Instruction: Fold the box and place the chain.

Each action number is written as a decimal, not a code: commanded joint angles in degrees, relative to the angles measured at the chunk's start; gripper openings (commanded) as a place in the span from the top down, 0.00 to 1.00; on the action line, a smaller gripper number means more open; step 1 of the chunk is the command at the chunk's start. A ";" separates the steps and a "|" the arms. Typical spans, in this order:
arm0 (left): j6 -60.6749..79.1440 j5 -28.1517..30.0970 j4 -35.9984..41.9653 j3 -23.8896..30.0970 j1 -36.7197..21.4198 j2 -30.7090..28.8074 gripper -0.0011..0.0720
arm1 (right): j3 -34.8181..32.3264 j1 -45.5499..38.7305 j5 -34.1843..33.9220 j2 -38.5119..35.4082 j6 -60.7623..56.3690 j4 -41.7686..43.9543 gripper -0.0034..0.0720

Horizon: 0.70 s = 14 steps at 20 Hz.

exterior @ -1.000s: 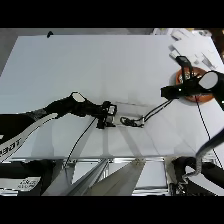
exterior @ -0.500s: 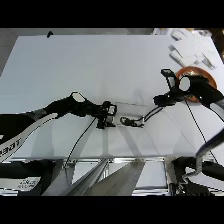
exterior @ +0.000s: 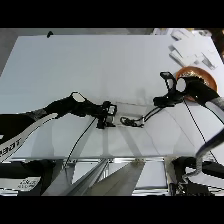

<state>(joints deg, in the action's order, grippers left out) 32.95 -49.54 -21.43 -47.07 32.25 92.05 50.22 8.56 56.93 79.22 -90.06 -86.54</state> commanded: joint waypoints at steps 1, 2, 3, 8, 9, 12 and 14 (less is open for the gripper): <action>0.02 0.00 0.00 -0.04 -0.02 0.00 0.89 | -0.04 0.02 -0.85 0.50 -1.07 -0.28 0.65; 0.02 0.02 0.00 -0.04 -0.02 0.00 0.89 | -0.04 0.00 -0.94 0.90 -1.05 -0.28 0.65; 0.02 0.02 0.00 -0.04 -0.02 0.00 0.89 | -0.04 0.00 -1.09 1.27 -1.05 -0.28 0.65; 0.02 0.00 0.00 -0.04 -0.02 0.00 0.89 | -0.04 0.00 -1.29 3.19 -0.98 -0.26 0.83; 0.02 0.00 0.00 -0.04 -0.02 0.00 0.89 | -0.04 0.00 -1.29 3.19 -0.98 -0.26 0.94; 0.02 0.00 0.00 -0.04 -0.02 0.00 0.89 | -0.04 0.02 -0.48 1.09 0.17 -0.26 0.94; 0.02 0.00 0.00 -0.04 -0.02 0.00 0.89 | -0.04 0.02 0.26 -3.80 0.31 -0.22 0.94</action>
